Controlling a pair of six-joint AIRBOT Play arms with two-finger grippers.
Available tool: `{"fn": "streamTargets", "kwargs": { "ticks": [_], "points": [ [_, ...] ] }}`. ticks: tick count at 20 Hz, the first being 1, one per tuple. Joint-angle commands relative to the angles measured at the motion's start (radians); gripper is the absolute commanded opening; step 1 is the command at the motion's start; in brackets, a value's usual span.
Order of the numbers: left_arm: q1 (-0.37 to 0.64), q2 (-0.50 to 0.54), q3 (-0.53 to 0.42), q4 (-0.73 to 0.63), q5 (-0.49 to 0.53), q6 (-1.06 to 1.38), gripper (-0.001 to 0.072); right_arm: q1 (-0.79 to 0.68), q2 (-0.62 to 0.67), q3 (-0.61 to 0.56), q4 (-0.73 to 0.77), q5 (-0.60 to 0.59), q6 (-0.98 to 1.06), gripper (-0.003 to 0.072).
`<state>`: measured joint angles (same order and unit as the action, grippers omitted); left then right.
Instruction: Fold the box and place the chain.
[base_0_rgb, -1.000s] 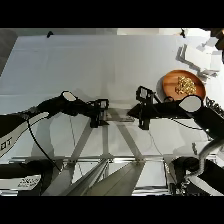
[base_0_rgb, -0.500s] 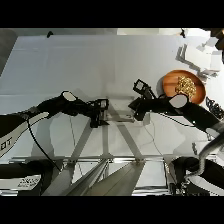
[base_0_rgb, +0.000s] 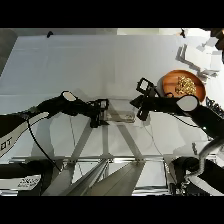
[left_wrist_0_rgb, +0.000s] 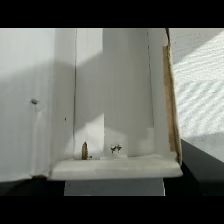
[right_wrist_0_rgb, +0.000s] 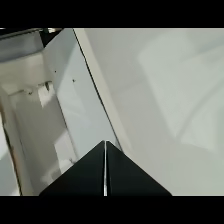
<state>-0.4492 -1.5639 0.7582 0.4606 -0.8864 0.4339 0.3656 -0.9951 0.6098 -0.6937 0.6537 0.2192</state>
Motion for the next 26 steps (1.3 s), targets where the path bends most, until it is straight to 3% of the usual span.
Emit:
{"fn": "streamTargets", "kwargs": {
  "ticks": [1, 5, 9, 11, 15, 26],
  "points": [
    [0.000, 0.000, 0.000, 0.000, 0.000, -0.001, 0.0345, 0.000, 0.087, 0.000, -0.239, 0.078, 0.100, 0.0006],
    [0.000, 0.000, 0.000, 0.000, 0.000, -0.001, 0.0345, 0.000, 0.099, 0.000, -0.532, 0.187, 0.278, 0.0007],
    [0.000, 0.000, 0.000, 0.000, 0.000, -0.001, 0.0345, 0.000, 0.055, -0.026, -0.525, 0.179, 0.095, 0.0006],
    [0.000, 0.000, 0.000, 0.000, 0.000, -0.001, 0.0345, -0.010, -0.002, -0.032, -0.462, 0.185, 0.022, 0.0006],
    [0.000, 0.000, 0.000, 0.000, 0.000, -0.001, 0.0345, -0.080, -0.139, -0.031, -0.189, 0.176, -0.242, 0.0008],
    [0.000, 0.000, 0.000, 0.000, 0.000, -0.001, 0.0345, -0.018, -0.201, -0.031, -0.060, 0.210, -0.360, 0.0010]
  ]
}}
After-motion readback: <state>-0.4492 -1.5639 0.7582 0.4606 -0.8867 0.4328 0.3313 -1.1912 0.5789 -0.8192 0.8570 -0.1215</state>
